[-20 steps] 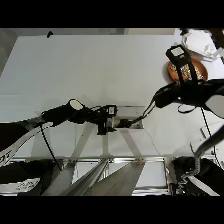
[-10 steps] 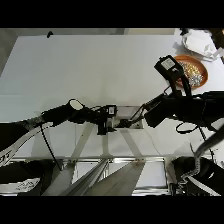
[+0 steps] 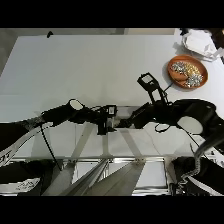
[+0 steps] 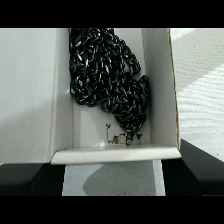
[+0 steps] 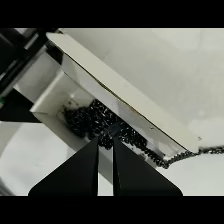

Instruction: Fold the box and place the chain.

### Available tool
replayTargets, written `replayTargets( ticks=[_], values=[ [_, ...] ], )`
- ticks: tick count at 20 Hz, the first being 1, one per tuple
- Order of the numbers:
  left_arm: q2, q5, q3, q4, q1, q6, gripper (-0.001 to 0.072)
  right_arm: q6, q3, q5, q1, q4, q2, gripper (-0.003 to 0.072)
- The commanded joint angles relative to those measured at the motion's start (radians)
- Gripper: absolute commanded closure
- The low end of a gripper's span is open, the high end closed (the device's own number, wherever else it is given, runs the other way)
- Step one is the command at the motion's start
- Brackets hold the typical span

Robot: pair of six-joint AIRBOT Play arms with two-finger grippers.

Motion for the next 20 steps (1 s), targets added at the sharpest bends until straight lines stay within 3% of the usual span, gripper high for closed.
replayTargets(
  ticks=[1,6,8,10,15,17,20],
  values=[
    [0.001,0.0,0.0,0.0,0.0,0.0,0.0339,0.0,-0.048,-0.051,0.001,0.014,-0.089,0.0665],
    [0.001,0.0,0.0,0.0,0.0,0.0,0.0339,0.0,-0.056,-0.048,0.001,0.018,-0.191,0.0647],
    [0.001,0.0,0.0,0.0,0.0,0.0,0.0339,0.0,-0.056,-0.048,0.001,0.018,-0.202,0.0481],
    [0.001,0.0,0.0,0.0,0.0,0.0,0.0339,0.0,-0.056,-0.044,0.001,0.018,-0.194,0.0479],
    [0.001,0.0,0.0,0.0,0.0,0.0,0.0339,0.0,-0.05,0.064,-0.053,0.005,-0.028,0.0472],
    [0.001,0.0,0.0,0.0,0.0,0.0,0.0339,0.005,-0.043,0.089,-0.121,-0.031,0.069,0.0342],
    [0.001,0.0,0.0,0.0,0.001,0.0,0.0339,0.006,-0.043,0.145,-0.274,-0.078,0.139,0.0349]
  ],
)
